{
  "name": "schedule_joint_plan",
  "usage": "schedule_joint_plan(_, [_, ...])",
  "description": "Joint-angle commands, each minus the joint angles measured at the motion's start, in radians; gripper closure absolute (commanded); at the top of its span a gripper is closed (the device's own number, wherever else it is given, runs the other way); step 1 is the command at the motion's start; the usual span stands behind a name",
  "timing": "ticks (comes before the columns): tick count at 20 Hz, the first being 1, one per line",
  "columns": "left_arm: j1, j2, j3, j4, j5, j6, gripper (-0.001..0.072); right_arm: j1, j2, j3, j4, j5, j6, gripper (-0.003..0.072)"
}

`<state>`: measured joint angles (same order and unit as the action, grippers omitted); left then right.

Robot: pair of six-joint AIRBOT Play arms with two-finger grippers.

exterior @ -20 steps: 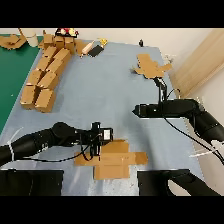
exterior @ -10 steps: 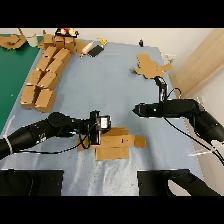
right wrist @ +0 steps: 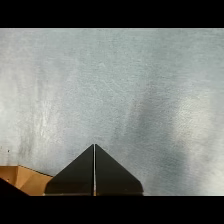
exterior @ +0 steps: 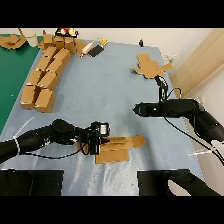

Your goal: Fold the box.

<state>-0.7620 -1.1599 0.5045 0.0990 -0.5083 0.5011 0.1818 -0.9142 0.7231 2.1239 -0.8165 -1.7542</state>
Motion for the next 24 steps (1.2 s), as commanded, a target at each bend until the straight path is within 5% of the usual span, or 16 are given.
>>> schedule_joint_plan(1, [0.003, 0.009, 0.005, -0.003, 0.001, -0.003, 0.0698, 0.001, -0.001, 0.0, 0.004, 0.001, 0.0, 0.0667])
schedule_joint_plan(11, [0.016, 0.058, 0.016, -0.019, -0.132, -0.068, 0.0697, 0.001, -0.001, 0.0, 0.004, 0.0, 0.0, 0.0668])
schedule_joint_plan(24, [0.015, 0.006, 0.016, -0.019, -0.131, -0.068, 0.0697, 0.001, -0.001, 0.0, 0.004, 0.0, 0.0, 0.0668])
